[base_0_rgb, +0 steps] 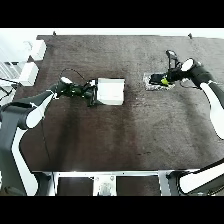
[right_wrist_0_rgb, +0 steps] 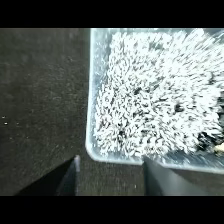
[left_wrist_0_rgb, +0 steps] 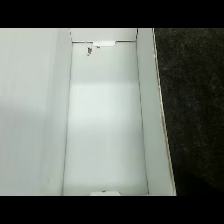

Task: Fold the box and place the chain.

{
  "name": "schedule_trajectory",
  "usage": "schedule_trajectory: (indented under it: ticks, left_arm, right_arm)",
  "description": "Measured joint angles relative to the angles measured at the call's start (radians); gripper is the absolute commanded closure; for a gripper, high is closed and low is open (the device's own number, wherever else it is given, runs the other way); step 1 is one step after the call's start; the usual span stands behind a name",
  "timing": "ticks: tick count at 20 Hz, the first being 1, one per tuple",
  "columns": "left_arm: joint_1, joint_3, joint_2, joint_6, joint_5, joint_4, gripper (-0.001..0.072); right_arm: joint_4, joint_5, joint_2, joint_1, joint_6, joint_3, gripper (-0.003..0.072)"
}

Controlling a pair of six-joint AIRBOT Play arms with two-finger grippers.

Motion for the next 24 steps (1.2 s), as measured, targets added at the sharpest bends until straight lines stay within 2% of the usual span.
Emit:
schedule_trajectory:
  ticks: [10,13,16,19,24]
  left_arm:
    - [0.000,0.000,0.000,0.000,0.000,0.000,0.0400]
    - [0.000,0.000,0.000,0.000,0.000,0.000,0.0400]
    - [0.000,0.000,0.000,0.000,0.000,0.000,0.0400]
    - [0.000,0.000,0.000,0.000,0.000,0.000,0.0400]
    - [0.000,0.000,0.000,0.000,0.000,0.000,0.0400]
  right_arm:
    - [0.039,-0.020,-0.079,-0.005,-0.016,0.043,0.0263]
    - [0.031,-0.020,-0.092,-0.005,-0.002,0.053,0.0363]
    - [0.025,-0.021,-0.103,-0.005,0.008,0.057,0.0498]
    - [0.020,-0.021,-0.108,-0.004,0.010,0.060,0.0669]
    - [-0.006,-0.003,-0.113,-0.005,0.011,0.109,0.0670]
